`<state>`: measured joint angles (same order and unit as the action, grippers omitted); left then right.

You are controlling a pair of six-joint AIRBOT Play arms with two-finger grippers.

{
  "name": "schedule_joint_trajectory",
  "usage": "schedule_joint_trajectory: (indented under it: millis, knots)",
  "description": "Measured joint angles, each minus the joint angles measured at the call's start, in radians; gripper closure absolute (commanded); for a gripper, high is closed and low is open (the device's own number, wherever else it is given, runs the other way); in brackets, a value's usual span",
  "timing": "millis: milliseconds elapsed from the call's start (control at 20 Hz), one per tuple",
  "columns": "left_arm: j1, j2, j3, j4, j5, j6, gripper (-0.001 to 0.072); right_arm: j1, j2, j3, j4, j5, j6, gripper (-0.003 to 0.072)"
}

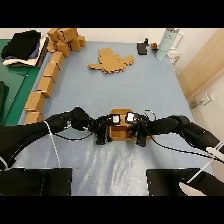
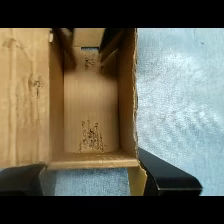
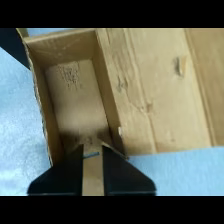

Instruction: Fold the box.

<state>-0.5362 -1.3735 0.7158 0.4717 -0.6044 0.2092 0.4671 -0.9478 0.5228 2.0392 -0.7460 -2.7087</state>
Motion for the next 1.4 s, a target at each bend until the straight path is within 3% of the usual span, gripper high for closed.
schedule_joint_trajectory:
  millis: [150, 400, 500, 650, 950, 1400]
  knots:
    - [0.0, 0.0, 0.0, 0.0, 0.0, 0.0, 0.0158, 0.0, 0.07, 0.024, -0.181, -0.085, 0.271, 0.068]
    - [0.0, 0.0, 0.0, 0.0, 0.0, 0.0, 0.0158, -0.06, 0.198, 0.079, -0.662, -0.326, 0.875, 0.0682]
    - [0.0, 0.0, 0.0, 0.0, 0.0, 0.0, 0.0157, -0.151, 0.204, 0.077, -0.721, -0.378, 1.009, 0.0682]
    - [0.0, 0.0, 0.0, 0.0, 0.0, 0.0, 0.0158, -0.32, 0.136, 0.05, -0.624, -0.365, 1.056, 0.0683]
    - [0.0, 0.0, 0.0, 0.0, 0.0, 0.0, 0.0157, -0.475, -0.061, 0.03, -0.123, -0.294, 0.84, 0.0683]
    - [0.0, 0.0, 0.0, 0.0, 0.001, 0.0, 0.0157, -0.484, -0.13, 0.026, 0.131, -0.338, 0.637, 0.0683]
